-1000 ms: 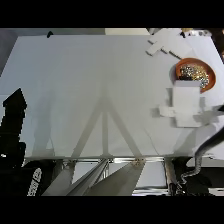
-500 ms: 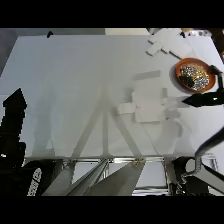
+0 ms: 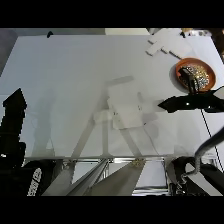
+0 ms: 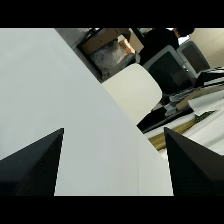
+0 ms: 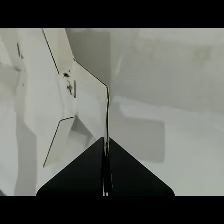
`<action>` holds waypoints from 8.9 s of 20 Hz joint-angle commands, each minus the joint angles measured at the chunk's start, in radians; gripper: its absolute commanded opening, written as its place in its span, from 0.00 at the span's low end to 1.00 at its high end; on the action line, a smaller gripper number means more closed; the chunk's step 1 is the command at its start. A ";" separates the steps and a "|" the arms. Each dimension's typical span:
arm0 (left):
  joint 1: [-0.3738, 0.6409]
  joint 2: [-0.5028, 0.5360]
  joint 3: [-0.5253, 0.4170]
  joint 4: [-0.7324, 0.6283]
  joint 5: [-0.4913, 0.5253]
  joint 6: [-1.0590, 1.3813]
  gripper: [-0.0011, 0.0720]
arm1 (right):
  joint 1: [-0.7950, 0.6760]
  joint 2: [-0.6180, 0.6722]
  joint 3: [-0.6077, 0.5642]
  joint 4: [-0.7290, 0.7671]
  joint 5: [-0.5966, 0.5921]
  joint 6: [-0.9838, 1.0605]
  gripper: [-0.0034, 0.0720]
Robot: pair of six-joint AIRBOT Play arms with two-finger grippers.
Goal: Fold the box and place the chain.
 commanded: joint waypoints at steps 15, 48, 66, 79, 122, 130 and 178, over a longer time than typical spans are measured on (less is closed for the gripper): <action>-0.002 -0.877 0.468 0.632 -0.884 0.056 0.97 | 0.066 0.006 -0.006 -0.020 -0.039 0.032 0.07; -0.187 -1.674 0.948 0.605 -1.247 0.237 0.79 | 0.066 0.006 -0.006 -0.021 -0.061 0.028 0.07; -0.298 -1.841 1.188 0.659 -1.379 0.196 0.79 | 0.066 0.006 -0.006 -0.021 -0.058 0.028 0.07; -0.328 -1.838 1.189 0.671 -1.312 0.381 0.02 | 0.066 0.006 -0.006 -0.033 -0.031 0.028 0.08; -0.610 -1.522 0.921 0.797 -0.816 0.774 0.02 | 0.066 0.493 0.007 -0.028 0.219 0.058 0.40; -0.613 -1.524 0.921 0.797 -0.828 0.775 0.02 | 0.066 0.493 0.007 -0.029 0.201 0.045 0.40; -0.613 -1.566 0.921 0.800 -0.857 0.774 0.03 | 0.403 0.282 -0.369 -0.261 -0.315 -0.352 0.78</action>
